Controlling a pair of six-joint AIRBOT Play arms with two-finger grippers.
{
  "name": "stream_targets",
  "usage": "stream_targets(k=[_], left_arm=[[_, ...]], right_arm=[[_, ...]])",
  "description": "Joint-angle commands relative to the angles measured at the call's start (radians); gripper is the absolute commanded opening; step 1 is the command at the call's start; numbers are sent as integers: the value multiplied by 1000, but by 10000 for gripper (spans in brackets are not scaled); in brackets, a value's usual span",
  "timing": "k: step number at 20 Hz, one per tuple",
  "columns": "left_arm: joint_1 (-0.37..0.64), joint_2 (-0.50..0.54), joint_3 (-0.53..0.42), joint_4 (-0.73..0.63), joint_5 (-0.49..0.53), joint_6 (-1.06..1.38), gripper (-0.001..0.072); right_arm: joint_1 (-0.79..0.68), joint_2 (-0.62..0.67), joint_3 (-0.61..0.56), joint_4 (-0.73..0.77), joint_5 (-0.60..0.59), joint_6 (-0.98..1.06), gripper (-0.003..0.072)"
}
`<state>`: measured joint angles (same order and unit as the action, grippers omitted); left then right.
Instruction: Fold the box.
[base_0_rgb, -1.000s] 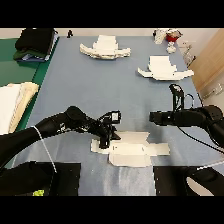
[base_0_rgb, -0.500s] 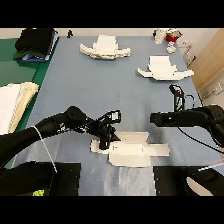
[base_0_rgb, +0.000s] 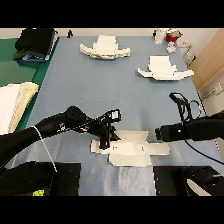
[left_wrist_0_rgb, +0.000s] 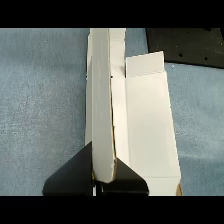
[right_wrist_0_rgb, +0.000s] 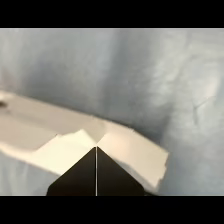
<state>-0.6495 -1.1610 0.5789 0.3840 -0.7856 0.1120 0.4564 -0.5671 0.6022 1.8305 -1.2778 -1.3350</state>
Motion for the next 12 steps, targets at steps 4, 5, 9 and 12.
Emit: stream_targets(k=[4,5,9,12], left_arm=[[1,1,1,-2,0,0,14],[1,1,1,-2,0,0,14],[1,1,1,-2,0,0,14],[1,1,1,-2,0,0,14]], right_arm=[[465,38,-53,-62,45,-17,-1],[560,26,-74,-116,69,-16,0],[781,-71,-95,-286,109,-17,687],[808,-169,-95,-306,145,-23,704]])
